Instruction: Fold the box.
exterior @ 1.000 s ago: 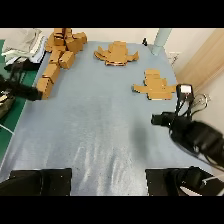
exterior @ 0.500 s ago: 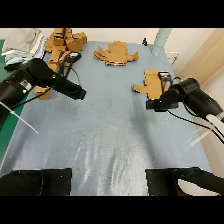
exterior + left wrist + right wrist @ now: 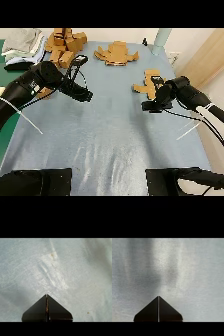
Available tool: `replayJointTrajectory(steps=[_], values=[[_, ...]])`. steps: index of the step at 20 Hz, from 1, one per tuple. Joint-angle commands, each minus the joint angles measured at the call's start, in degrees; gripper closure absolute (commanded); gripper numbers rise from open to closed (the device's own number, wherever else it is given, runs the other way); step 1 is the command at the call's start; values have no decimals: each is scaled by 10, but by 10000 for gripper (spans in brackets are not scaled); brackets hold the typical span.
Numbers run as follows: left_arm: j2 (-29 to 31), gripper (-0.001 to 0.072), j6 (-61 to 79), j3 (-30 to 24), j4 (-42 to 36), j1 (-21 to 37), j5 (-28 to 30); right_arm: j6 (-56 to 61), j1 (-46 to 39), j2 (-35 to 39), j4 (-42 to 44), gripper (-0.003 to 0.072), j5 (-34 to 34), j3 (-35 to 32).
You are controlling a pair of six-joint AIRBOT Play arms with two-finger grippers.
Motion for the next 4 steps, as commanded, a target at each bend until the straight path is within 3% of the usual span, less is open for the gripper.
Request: replayJointTrajectory(steps=[1,4], values=[[0,697,-2,1,0,-1,0,-2,0,-2,3,679,-3,1],[0,697,-2,1,0,-1,0,-2,0,-2,3,679,-3,1]])
